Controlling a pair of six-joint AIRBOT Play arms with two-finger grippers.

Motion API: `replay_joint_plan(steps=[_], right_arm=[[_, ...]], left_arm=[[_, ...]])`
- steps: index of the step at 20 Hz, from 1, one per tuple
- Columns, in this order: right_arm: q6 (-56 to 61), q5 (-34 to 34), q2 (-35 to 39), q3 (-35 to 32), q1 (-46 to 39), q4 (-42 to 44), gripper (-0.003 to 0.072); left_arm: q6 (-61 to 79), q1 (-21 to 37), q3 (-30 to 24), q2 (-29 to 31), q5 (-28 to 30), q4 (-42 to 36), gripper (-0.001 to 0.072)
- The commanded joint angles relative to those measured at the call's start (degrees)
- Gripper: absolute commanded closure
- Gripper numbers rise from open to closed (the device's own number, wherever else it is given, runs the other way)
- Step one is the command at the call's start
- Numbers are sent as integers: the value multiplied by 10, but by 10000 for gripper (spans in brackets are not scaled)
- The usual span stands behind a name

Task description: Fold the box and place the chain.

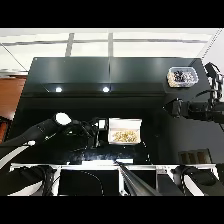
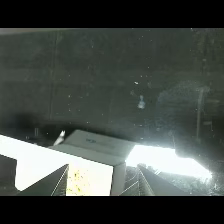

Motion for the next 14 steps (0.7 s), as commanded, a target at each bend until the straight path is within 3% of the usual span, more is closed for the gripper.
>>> replay_joint_plan(steps=[1, 5, 14], right_arm=[[0, 0, 0, 0, 0, 0, 194], [0, 4, 0, 0, 0, 2, 194], [0, 4, 0, 0, 0, 2, 195]], left_arm=[[0, -10, 1, 0, 0, 0, 1], [-16, -6, 1, 0, 32, 0, 1], [-16, -9, 1, 0, 26, 0, 1]])
